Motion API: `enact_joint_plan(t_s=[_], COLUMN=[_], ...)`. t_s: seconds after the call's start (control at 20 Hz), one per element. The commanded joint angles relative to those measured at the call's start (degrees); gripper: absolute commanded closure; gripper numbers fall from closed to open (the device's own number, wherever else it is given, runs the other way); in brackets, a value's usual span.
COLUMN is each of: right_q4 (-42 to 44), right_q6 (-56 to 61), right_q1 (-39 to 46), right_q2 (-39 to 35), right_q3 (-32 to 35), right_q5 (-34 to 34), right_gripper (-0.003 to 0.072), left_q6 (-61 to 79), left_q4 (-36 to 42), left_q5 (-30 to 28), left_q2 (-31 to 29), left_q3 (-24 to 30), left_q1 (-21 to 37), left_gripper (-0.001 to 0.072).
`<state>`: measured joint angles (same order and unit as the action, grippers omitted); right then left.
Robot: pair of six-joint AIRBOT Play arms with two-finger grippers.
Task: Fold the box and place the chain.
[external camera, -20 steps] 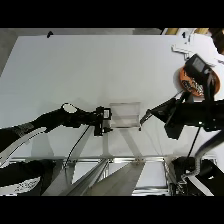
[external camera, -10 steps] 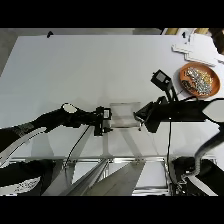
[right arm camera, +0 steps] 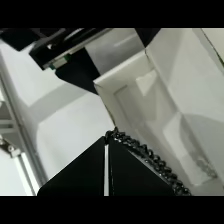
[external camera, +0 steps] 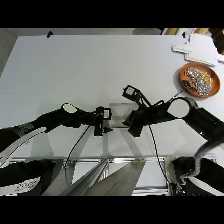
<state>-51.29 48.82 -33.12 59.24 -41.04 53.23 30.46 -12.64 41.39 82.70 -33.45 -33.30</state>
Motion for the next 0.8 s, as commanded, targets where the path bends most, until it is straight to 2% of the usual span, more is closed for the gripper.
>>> enact_joint_plan(t_s=[0.0,0.1,0.2,0.3,0.4,0.55,0.75], right_q4=[-3.6,-4.7,-5.5,-7.1,-11.1,-13.2,-12.5], right_q6=[2.5,3.3,3.6,3.7,3.6,-3.6,-17.2], right_q1=[-1.5,-1.4,0.0,3.9,8.9,15.2,16.3], right_q2=[3.4,2.7,-0.3,-4.8,-8.7,-9.7,-8.6], right_q3=[0.0,0.0,0.0,0.0,0.0,0.2,5.6], right_q5=[-1.8,-1.6,-0.7,3.5,8.0,11.6,8.6], right_gripper=[0.0592,0.0486,0.0486,0.0488,0.0545,0.0554,0.0553], left_q6=[0.0,0.0,0.0,0.0,0.0,0.0,0.0], left_q4=[0.0,0.0,0.0,0.0,0.0,0.0,0.0], left_q5=[0.0,0.0,0.0,0.0,0.0,0.0,0.0], left_q2=[0.0,0.0,0.0,0.0,0.0,0.0,0.0], left_q3=[0.0,0.0,0.0,0.0,0.0,0.0,0.0], left_q1=[0.0,0.0,0.0,0.0,0.0,0.0,0.0], left_gripper=[0.0696,0.0696,0.0696,0.0696,0.0696,0.0696,0.0696])
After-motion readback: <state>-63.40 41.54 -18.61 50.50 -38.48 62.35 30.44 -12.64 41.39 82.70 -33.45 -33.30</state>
